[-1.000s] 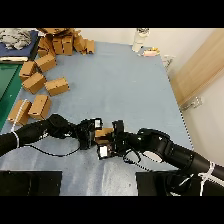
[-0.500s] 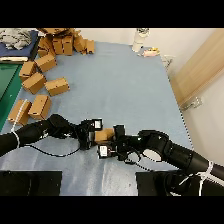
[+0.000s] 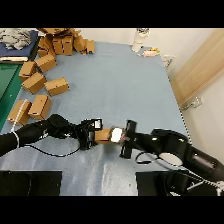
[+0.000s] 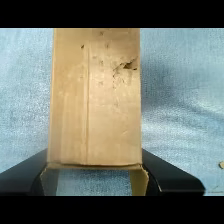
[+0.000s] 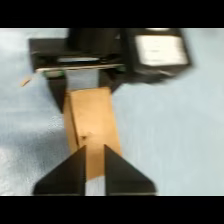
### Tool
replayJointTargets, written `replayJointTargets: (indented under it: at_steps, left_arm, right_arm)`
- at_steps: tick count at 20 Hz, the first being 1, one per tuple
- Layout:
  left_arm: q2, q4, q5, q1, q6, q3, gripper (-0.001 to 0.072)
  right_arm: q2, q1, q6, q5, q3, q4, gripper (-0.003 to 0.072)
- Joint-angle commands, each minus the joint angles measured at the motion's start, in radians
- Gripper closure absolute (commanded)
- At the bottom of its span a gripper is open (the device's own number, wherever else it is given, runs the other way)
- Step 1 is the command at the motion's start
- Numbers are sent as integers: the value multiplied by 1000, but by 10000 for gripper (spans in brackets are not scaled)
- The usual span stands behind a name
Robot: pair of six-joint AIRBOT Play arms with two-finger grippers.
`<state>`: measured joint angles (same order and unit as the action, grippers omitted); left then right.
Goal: Fold the box.
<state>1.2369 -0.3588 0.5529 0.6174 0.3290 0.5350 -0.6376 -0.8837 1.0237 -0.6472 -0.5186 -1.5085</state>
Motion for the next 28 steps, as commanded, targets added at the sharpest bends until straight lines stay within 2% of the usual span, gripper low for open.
replayJointTargets:
  at_steps: [1, 3, 5, 6, 8, 9, 18, 28]
  left_arm:
    - [-1, 0, -1, 0, 0, 0, 247]
    - [0, 0, -1, 0, 0, 0, 247]
    - [-1, 0, -1, 0, 0, 0, 247]
    - [-1, 0, -1, 0, 0, 0, 247]
    - [-1, 0, -2, -1, 0, 0, 247]
    - [-1, 0, -1, -1, 0, 0, 247]
    - [0, 0, -2, -1, -1, 0, 247]
    - [0, 0, -1, 0, 0, 0, 247]
  right_arm:
    - [149, 71, 586, -66, 10, -77, 682]
    - [196, 105, 912, -21, 66, -23, 684]
    - [203, 105, 1135, 121, 166, 140, 684]
    - [187, 100, 1180, 242, 229, 297, 684]
    - [139, 69, 1126, 495, 323, 648, 684]
    - [116, 47, 1062, 558, 334, 738, 684]
    - [-74, -9, 1037, 606, 320, 743, 683]
    - [-135, -9, 1036, 588, 320, 719, 683]
